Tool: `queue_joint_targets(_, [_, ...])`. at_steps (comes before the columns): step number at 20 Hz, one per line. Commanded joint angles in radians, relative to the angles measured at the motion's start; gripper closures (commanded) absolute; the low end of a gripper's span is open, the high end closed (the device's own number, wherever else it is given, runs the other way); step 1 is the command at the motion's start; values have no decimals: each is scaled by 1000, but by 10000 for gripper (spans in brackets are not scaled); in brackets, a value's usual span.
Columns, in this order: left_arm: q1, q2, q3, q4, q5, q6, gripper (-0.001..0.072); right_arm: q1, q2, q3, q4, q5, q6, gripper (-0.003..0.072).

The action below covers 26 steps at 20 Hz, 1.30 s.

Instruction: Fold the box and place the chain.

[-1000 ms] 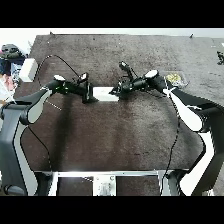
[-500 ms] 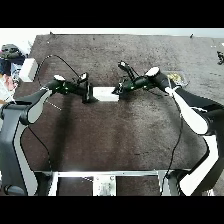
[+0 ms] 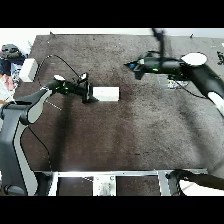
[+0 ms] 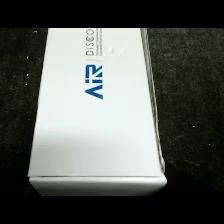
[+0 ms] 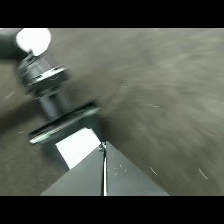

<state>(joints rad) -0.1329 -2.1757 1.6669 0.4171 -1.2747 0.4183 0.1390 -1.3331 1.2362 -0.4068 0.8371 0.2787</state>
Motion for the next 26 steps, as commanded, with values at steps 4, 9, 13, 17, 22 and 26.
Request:
queue_joint_targets(4, [1, 0, 1, 1, 1, 1, 306, -90, 476, -564, -18, -432, 85, 674])
queue_joint_targets(9, [1, 0, 1, 1, 1, 1, 306, -101, 850, -962, -19, -690, 85, 674])
queue_joint_targets(13, [1, 0, 1, 1, 1, 1, 306, -101, 1066, -1145, -19, -749, 85, 674])
queue_joint_targets(17, [1, 0, 1, -43, 15, 2, 306, -101, 1142, -1161, -19, -750, 85, 673])
queue_joint_targets(22, [1, 0, 1, -52, -9, 0, 307, -101, 1141, -1161, -19, -752, 85, 673])
queue_joint_targets(26, [2, 2, 5, -68, -15, -62, 697, -101, 1141, -1161, -19, -752, 85, 673])
